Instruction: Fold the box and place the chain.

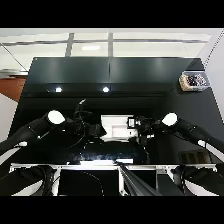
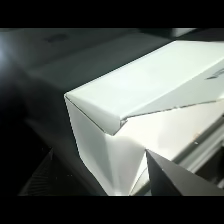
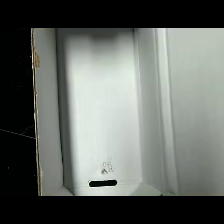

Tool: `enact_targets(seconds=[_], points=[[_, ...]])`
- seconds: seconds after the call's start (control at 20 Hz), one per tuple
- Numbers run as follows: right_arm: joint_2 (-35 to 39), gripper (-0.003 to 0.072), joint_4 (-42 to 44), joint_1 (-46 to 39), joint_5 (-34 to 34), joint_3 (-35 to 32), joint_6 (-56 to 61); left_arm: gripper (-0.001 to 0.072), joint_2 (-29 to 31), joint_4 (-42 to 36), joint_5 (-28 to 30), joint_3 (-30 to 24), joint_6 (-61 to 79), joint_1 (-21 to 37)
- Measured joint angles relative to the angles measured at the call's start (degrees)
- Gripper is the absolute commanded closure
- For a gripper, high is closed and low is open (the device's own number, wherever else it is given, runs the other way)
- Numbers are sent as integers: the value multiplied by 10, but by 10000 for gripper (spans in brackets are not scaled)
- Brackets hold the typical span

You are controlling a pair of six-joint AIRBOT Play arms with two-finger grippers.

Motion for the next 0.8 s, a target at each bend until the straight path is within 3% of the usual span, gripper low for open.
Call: enact_targets(seconds=[0.3,0.35,0.55,0.7,0.8], points=[[0,149,0,0,0,0,0,53,0,185,57,44,-229,-84],[0,149,0,0,0,0,0,93,0,225,54,55,-276,-96],[0,148,0,0,0,0,0,101,-2,366,11,91,-438,-136],[0,149,0,0,0,0,0,149,-18,420,-20,123,-508,-164],[0,149,0,0,0,0,0,232,-40,442,-43,146,-535,-181]])
